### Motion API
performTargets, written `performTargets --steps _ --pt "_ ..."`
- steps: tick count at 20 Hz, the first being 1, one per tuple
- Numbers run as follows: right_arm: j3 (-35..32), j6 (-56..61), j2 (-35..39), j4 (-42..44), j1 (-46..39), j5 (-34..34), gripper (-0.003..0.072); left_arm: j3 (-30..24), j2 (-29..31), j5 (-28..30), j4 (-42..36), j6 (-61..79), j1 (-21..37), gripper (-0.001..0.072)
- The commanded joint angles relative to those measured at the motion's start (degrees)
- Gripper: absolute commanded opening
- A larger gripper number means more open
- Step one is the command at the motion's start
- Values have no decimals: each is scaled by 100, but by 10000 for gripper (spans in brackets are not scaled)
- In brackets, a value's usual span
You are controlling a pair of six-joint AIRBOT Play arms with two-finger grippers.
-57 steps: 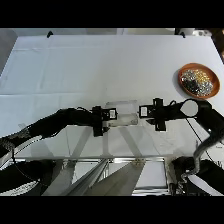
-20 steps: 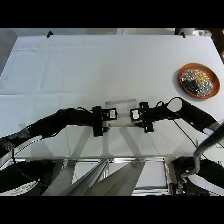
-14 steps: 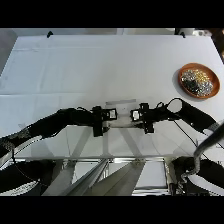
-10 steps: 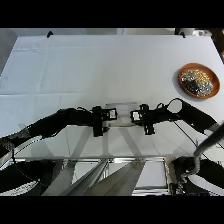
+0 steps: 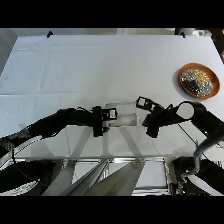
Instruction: Fold the box and place the chain.
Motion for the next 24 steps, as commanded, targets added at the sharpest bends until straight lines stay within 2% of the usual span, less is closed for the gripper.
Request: performTargets --steps 1,3,6,11,14,18,22,24 --pt "0 2245 476 -518 -103 66 10 -2 -2 0 4 9 0 142" --pt "0 2691 577 -542 -603 487 10 -2 -2 0 4 9 0 141" --pt "0 2684 605 -542 -1582 1040 10 -2 -2 0 4 9 0 142" --pt "-4 2986 280 -507 -2597 763 10 -2 -2 -2 4 9 -2 142" --pt "-4 2955 -496 -127 -2487 354 10 -2 -2 -2 4 9 -2 142" --pt "-4 2299 -1552 802 -1987 2 10 -2 -2 0 4 9 0 142" --pt "-4 1388 -1808 2164 -1733 -4 10 -2 -2 0 4 9 -2 142" --pt "-4 1174 -1816 2479 -1729 -7 10 -2 -2 0 4 9 -2 142"
